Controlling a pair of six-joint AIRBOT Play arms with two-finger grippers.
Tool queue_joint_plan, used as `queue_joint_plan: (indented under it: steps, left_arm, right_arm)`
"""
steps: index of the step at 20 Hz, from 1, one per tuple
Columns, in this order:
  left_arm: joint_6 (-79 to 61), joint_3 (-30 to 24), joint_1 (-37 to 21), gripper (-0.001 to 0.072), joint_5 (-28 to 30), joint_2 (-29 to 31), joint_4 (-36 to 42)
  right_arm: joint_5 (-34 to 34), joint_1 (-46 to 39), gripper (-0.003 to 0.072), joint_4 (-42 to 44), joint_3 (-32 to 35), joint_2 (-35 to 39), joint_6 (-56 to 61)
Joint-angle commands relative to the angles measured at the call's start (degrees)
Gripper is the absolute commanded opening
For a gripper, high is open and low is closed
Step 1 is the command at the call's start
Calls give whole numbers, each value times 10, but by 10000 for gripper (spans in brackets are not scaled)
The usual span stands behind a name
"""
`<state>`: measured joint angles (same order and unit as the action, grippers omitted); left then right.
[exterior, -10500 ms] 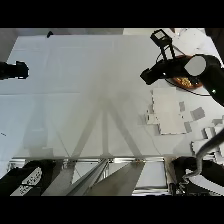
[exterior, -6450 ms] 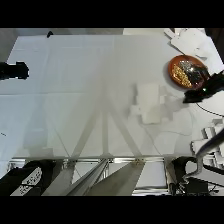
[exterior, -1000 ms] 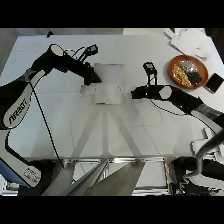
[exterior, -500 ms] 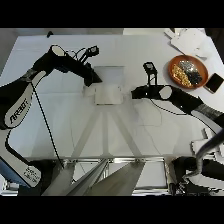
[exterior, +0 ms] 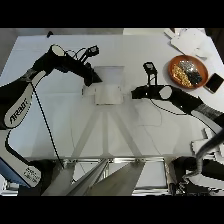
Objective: Fold the box and place the chain.
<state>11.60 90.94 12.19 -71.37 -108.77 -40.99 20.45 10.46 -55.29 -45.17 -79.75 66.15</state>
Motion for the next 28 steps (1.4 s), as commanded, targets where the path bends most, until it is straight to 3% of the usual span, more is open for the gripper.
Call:
queue_joint_plan:
  steps: [1, 5, 8, 9, 10, 11, 12, 19, 24, 28]
  left_arm:
    - [0, 0, 0, 11, -1, 0, 0]
    - [0, 0, 0, 11, 0, 0, 0]
    - [0, 0, 0, 11, 0, 0, 0]
    - [0, 0, 0, 11, 0, 0, 0]
    - [0, 0, 0, 11, 0, 0, 0]
    - [0, 0, 0, 11, 0, 0, 0]
    - [0, 0, 0, 11, 0, 0, 0]
    - [29, 0, 0, 6, -4, 1, -2]
    - [52, 0, -1, 5, -17, 29, -63]
    - [69, 0, 0, 3, -78, 63, -108]
  right_arm:
    - [0, 1, 14, 0, 0, 0, 0]
    - [0, 1, 14, 0, 0, 0, 0]
    - [-38, 1, 18, 0, 0, 0, 0]
    - [-37, 1, 78, 0, 0, 0, 0]
    - [-33, 1, 235, 1, 0, 0, 0]
    - [-26, 1, 437, 0, 0, 2, 0]
    - [-17, 1, 480, 0, 0, 5, 0]
    - [45, -8, 474, -64, 0, 97, 1]
    - [112, -94, 459, -111, 0, 150, 33]
    - [141, -152, 458, -104, 0, 151, 44]
